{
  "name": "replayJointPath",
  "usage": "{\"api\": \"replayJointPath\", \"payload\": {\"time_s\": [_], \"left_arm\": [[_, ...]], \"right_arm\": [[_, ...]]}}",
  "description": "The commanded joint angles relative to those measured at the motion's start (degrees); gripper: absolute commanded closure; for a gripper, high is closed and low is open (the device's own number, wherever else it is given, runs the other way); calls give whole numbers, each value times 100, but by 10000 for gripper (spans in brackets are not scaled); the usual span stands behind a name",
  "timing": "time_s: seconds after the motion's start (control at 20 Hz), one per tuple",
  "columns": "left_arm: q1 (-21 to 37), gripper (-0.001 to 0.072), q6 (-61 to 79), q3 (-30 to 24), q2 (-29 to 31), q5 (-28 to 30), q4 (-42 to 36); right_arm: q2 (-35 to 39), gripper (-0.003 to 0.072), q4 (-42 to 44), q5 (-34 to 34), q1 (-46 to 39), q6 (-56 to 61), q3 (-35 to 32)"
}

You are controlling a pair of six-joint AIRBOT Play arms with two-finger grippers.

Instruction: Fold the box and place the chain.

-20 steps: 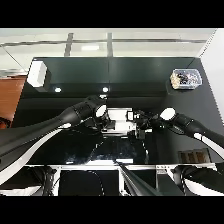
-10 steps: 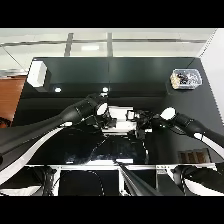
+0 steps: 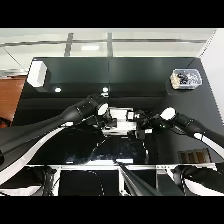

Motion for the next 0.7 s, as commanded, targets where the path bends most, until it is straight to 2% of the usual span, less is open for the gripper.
{"api": "replayJointPath", "payload": {"time_s": [0.0,0.2,0.25,0.3,0.35,0.5,0.55,0.6,0.65], "left_arm": [[7,395,-22,7,2,-44,13],[7,394,-20,103,2,-68,107],[7,320,-22,179,2,-85,168],[7,211,-22,256,2,-105,219],[7,206,-22,326,2,-164,289],[11,210,-59,363,-13,-223,332],[4,246,-160,363,-31,-219,332],[4,319,-175,363,-55,-216,328],[4,362,-175,363,-74,-216,328]], "right_arm": [[-2,549,4,-7,4,15,7],[-2,549,4,-7,4,13,7],[-2,549,4,-7,4,15,7],[-2,549,4,-7,4,15,7],[-2,549,4,-7,4,15,7],[-2,549,4,-7,4,15,7],[-2,549,4,-7,4,15,7],[-2,549,4,-7,4,15,7],[-2,549,4,-7,4,15,7]]}}
